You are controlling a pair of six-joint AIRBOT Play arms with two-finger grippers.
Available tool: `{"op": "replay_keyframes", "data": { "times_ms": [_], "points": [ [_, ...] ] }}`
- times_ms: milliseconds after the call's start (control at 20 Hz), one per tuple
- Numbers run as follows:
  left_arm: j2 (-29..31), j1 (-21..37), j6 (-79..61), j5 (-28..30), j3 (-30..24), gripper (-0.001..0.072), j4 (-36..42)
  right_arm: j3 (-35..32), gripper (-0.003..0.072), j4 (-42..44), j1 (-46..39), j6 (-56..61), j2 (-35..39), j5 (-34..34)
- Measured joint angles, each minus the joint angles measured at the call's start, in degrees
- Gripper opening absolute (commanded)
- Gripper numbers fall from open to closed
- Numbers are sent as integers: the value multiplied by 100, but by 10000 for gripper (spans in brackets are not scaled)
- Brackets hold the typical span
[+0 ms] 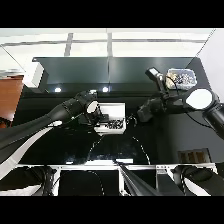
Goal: Fold the box and place the chain.
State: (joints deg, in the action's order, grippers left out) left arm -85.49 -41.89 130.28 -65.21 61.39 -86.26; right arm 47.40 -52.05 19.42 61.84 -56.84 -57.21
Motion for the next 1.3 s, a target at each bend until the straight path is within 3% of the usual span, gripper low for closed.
{"op": "replay_keyframes", "data": {
  "times_ms": [200,350,600,700,900,1200,1250,1300],
  "points": [
    [0,0,0,0,0,30,-2,-883,701,-560,-107,-925,-107,802],
    [0,0,0,0,0,30,-2,-1399,700,-400,72,-2861,-297,1587],
    [0,0,0,2,0,30,-2,-1497,700,1449,205,-5965,-951,2103],
    [0,0,0,2,0,30,-2,-1412,700,1967,221,-6686,-1220,2179],
    [0,0,2,4,0,30,-2,-1241,700,2455,229,-7346,-1674,2284],
    [0,0,2,9,0,30,-2,-1154,699,2337,245,-7134,-1930,2385],
    [0,0,2,11,0,30,-2,-1150,631,2238,251,-7031,-1943,2391],
    [0,0,0,11,0,30,-2,-1145,468,2164,258,-6933,-1952,2393]
  ]
}}
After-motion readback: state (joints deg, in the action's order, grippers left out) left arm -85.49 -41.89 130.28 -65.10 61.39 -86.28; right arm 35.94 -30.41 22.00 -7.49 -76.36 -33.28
